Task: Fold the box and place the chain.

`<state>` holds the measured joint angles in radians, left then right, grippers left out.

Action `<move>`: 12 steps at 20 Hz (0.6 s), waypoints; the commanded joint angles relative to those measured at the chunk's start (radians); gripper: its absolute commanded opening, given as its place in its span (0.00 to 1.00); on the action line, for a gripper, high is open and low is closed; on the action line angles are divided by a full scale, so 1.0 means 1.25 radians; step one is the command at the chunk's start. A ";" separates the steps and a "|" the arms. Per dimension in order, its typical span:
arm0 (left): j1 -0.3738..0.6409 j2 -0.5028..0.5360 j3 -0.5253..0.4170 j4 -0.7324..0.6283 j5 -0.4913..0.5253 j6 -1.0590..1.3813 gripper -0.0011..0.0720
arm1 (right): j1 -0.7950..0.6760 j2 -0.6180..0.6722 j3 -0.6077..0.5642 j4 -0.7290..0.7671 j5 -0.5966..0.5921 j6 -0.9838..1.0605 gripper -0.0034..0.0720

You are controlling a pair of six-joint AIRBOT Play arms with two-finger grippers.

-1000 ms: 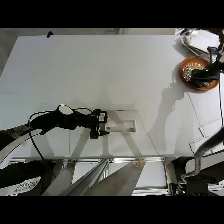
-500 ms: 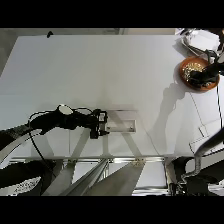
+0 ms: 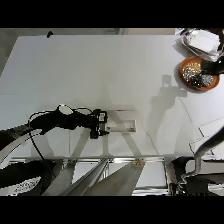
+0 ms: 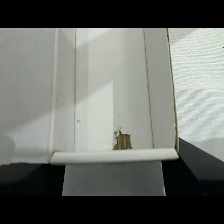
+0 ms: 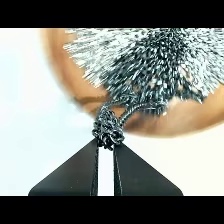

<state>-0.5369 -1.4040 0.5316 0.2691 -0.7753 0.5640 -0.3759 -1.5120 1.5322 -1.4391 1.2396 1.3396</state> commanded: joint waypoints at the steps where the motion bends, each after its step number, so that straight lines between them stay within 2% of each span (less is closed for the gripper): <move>1: -0.001 0.000 0.000 0.000 0.000 0.000 0.37 | 0.001 0.178 0.001 0.072 0.084 -0.026 0.06; 7: -0.001 0.000 0.000 0.000 0.000 0.000 0.37 | 0.001 0.434 0.001 0.270 0.177 -0.026 0.06; 12: -0.001 0.000 0.000 0.000 0.000 0.000 0.37 | 0.001 0.558 0.001 0.390 0.283 -0.026 0.06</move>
<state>-0.5369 -1.4040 0.5316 0.2691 -0.7753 0.5640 -0.3756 -0.9051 1.5330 -1.0649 1.5078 1.3087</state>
